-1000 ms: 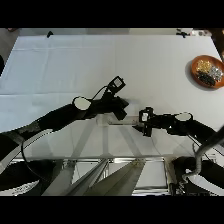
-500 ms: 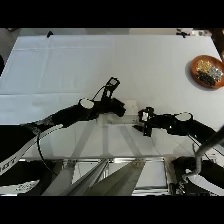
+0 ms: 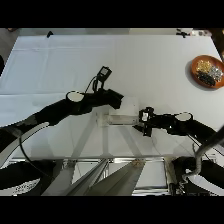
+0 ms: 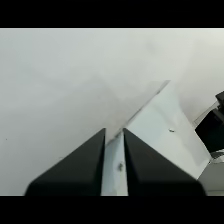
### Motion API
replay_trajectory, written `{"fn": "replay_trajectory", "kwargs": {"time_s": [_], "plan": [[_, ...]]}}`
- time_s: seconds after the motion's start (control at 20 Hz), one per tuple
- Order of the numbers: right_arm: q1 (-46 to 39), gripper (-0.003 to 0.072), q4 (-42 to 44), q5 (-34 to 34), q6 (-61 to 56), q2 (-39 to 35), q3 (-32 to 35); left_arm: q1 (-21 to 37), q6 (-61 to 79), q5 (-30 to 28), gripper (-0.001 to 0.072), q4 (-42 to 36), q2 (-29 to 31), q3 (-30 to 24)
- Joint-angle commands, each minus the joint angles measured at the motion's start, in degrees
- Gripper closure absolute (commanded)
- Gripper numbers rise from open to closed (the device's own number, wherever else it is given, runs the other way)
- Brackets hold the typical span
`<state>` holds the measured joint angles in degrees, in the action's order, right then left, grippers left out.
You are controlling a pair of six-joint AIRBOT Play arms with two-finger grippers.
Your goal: Fold the box and place the chain.
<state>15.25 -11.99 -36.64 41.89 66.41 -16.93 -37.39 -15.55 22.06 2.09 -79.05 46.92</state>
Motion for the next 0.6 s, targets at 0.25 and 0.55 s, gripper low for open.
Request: {"fn": "replay_trajectory", "kwargs": {"time_s": [0.25, 0.55], "plan": [[-0.02, 0.0217, 0.02, -0.02, -0.02, 0.02, 0.02, 6.34, -4.83, 13.97, 0.0474, 31.93, 15.67, 0.07], [-0.02, 0.0217, 0.02, -0.02, -0.02, 0.02, 0.02, 6.16, -18.14, 29.75, 0.0431, 54.05, 20.2, -0.02]]}}
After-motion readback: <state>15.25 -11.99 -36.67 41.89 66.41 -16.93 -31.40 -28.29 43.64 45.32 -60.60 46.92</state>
